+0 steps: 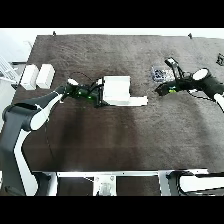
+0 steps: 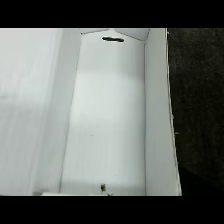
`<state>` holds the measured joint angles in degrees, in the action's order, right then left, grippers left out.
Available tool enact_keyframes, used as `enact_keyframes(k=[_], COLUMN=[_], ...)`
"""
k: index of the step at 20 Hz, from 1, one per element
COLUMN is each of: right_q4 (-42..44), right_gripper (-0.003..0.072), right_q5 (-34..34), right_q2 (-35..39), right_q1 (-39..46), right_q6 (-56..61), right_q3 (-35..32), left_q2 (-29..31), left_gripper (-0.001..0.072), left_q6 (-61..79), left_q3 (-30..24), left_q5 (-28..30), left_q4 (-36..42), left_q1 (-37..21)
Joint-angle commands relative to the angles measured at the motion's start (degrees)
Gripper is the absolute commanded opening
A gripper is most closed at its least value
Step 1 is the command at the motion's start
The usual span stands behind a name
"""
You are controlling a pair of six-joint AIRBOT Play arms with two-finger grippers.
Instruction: Fold the box and place the chain.
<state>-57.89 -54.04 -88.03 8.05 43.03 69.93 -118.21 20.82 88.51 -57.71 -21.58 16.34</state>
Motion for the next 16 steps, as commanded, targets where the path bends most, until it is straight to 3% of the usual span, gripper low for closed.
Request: enact_keyframes(k=[1,10,16], right_q4=[1.1,16.5,25.2], right_gripper=[0.0004,0.0005,0.0004], right_q5=[-2.9,-11.2,-14.1], right_q2=[-1.9,-12.5,-13.4], right_q1=[2.1,-1.0,-4.6], right_q6=[6.3,5.8,5.8], right_q3=[-0.5,-0.5,1.5], left_q2=[0.0,0.0,0.0], left_gripper=[0.0342,0.0342,0.0342], left_q6=[0.0,0.0,0.0], left_q3=[0.0,0.0,0.0], left_q5=[0.0,0.0,0.0], left_q4=[0.0,0.0,0.0], left_q1=[0.0,0.0,0.0])
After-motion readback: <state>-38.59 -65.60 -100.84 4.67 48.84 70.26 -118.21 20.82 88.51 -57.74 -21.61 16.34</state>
